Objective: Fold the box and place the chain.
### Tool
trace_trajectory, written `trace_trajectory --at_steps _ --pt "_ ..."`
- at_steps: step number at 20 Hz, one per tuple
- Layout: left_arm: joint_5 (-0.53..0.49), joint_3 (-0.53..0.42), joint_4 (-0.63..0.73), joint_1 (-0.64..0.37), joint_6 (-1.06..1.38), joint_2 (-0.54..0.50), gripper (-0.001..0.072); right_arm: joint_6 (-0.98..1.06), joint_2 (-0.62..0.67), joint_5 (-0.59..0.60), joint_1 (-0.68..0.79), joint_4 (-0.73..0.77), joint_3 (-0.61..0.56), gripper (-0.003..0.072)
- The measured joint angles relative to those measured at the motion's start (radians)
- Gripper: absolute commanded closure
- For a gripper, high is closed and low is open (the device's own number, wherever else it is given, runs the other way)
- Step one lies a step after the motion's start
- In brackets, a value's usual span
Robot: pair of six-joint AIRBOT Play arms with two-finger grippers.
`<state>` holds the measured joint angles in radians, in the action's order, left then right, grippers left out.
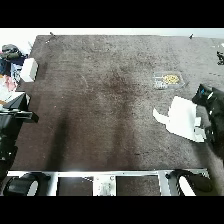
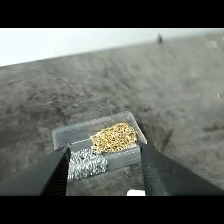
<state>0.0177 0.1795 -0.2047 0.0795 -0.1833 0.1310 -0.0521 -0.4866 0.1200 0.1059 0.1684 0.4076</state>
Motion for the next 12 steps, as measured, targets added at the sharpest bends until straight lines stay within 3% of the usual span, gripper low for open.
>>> trace_trajectory --at_steps 3,8,12 --pt "0.0 0.0 0.0 0.0 0.0 0.0 0.0698 0.092 -0.219 -0.233 0.159 -0.008 0.121 0.0211" --pt "0.0 0.0 0.0 0.0 0.0 0.0 0.0698 0.547 -0.528 -0.798 0.515 -0.469 0.324 0.0211" --pt "0.0 0.0 0.0 0.0 0.0 0.0 0.0698 0.83 -0.652 -1.141 0.788 -0.801 0.496 0.0212"
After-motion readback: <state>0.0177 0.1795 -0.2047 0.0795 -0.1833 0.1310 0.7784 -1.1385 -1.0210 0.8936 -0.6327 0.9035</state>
